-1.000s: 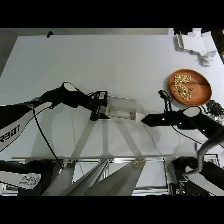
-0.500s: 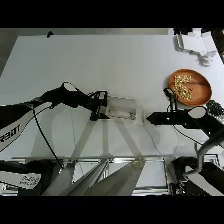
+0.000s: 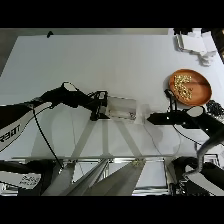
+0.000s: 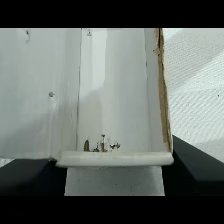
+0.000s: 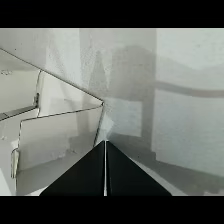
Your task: Fold the box and place the chain.
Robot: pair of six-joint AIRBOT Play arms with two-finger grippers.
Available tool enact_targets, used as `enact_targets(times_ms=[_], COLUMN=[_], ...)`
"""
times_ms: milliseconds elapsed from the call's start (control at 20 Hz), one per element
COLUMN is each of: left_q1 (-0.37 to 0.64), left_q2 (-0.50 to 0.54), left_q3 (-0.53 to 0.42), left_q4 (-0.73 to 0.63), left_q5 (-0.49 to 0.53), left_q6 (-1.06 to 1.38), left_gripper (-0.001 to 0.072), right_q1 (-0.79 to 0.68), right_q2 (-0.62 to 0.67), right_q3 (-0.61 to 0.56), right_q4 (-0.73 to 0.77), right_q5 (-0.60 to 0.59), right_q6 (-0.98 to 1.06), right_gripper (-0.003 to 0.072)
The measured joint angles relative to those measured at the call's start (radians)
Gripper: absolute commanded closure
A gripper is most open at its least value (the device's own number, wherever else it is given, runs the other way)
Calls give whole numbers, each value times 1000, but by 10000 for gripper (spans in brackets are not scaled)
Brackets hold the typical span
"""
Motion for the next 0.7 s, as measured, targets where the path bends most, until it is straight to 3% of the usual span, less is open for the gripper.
enact_targets(times_ms=[400,550,600,700], left_q1=[0,0,0,0], left_q2=[0,0,0,0], left_q3=[0,0,0,0], left_q4=[0,0,0,0], left_q5=[-1,-1,-1,-2], left_q6=[0,-1,-1,0], left_gripper=[492,492,492,492], right_q1=[43,55,56,50], right_q2=[-75,-63,-46,-22], right_q3=[0,-4,-2,-2], right_q4=[114,203,217,211], right_q5=[2,-59,-5,-17], right_q6=[-35,-50,-59,-58], right_gripper=[688,688,688,688])
